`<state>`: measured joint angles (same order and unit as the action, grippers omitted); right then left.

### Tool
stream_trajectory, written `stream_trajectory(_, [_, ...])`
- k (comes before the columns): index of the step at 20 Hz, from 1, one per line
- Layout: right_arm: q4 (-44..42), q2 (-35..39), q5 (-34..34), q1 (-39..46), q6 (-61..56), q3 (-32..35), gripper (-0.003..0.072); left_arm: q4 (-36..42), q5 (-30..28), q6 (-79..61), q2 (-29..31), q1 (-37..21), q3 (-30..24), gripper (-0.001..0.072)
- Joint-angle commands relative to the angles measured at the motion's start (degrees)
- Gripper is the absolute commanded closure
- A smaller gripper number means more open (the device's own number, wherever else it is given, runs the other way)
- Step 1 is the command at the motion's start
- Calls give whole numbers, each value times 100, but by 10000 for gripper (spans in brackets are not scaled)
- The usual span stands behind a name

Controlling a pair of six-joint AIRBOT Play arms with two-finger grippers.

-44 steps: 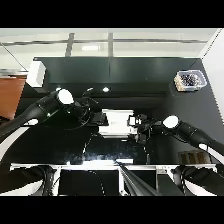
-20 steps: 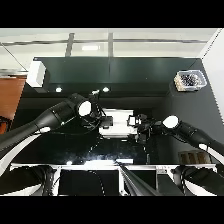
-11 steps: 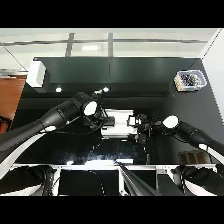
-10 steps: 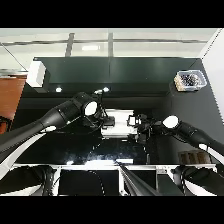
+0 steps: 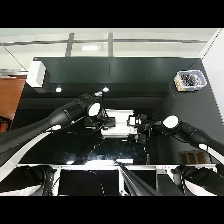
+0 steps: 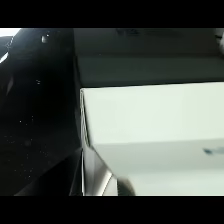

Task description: Fold the box and place the chain.

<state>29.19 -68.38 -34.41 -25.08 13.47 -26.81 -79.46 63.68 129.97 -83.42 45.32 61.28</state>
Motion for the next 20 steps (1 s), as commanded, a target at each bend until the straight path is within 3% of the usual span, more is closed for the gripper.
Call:
stream_trajectory(1, [0,0,-2,-4,0,-2,608,-39,-26,101,-214,4,4,449])
stream_trajectory(8, [0,0,-2,-4,-2,-2,608,-61,-223,280,-337,4,4,452])
stream_trajectory(10, [0,0,-2,-4,-2,-2,608,-44,-229,308,-337,4,4,683])
stream_trajectory(15, [0,0,-2,-4,-2,-2,608,20,-201,404,-337,4,4,677])
stream_trajectory(16, [0,0,-2,-4,-2,-2,609,28,-203,404,-337,2,7,581])
stream_trajectory(17, [-2,0,-2,-4,-2,-2,609,28,-199,404,-337,4,7,355])
stream_trajectory(18, [0,0,-2,-4,0,-2,608,26,-168,404,-337,4,7,248])
stream_trajectory(20, [-2,0,-2,-4,-2,-2,609,-20,-87,407,-337,2,4,247])
